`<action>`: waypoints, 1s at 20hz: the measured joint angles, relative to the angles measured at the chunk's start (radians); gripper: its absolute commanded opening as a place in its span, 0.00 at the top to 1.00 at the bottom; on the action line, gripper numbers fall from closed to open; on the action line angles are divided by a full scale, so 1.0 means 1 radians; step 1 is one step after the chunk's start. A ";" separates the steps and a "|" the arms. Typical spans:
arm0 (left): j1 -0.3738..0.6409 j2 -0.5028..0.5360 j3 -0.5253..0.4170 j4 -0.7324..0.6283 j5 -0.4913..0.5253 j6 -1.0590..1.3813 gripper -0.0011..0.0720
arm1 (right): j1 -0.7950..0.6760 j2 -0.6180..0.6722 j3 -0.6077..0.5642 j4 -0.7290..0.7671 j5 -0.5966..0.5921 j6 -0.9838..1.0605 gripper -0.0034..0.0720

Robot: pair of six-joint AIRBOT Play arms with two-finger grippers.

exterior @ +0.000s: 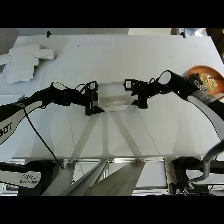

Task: Fold the box and place the chain.

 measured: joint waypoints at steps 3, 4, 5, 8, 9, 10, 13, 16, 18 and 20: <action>0.000 0.000 0.000 0.000 0.000 0.000 0.21 | 0.009 -0.013 0.000 0.048 -0.019 -0.031 0.47; 0.000 0.000 0.000 0.000 0.000 0.000 0.21 | 0.013 -0.015 0.000 0.058 -0.021 -0.037 0.53; 0.000 0.000 0.000 0.000 0.000 0.000 0.21 | 0.017 -0.016 0.000 0.068 -0.023 -0.046 0.57; 0.000 0.000 0.000 0.000 0.000 0.000 0.21 | 0.026 -0.019 0.000 0.084 -0.023 -0.060 0.61; 0.000 0.000 0.000 0.000 0.000 0.000 0.21 | 0.029 -0.020 0.000 0.087 -0.019 -0.062 0.62; 0.000 0.000 0.000 0.000 -0.001 0.000 0.21 | 0.031 -0.020 0.000 0.089 -0.013 -0.064 0.62; 0.000 0.000 0.000 0.003 -0.002 0.000 0.21 | 0.035 -0.020 0.000 0.090 0.030 -0.067 0.62; 0.000 0.000 0.000 0.006 -0.003 0.001 0.21 | 0.037 -0.020 0.000 0.094 0.078 -0.069 0.62; 0.000 0.000 0.000 0.006 -0.005 0.000 0.21 | 0.037 -0.020 0.000 0.098 0.102 -0.070 0.76; 0.000 0.000 0.000 0.002 -0.003 -0.002 0.21 | 0.039 -0.020 0.000 0.121 0.121 -0.072 0.83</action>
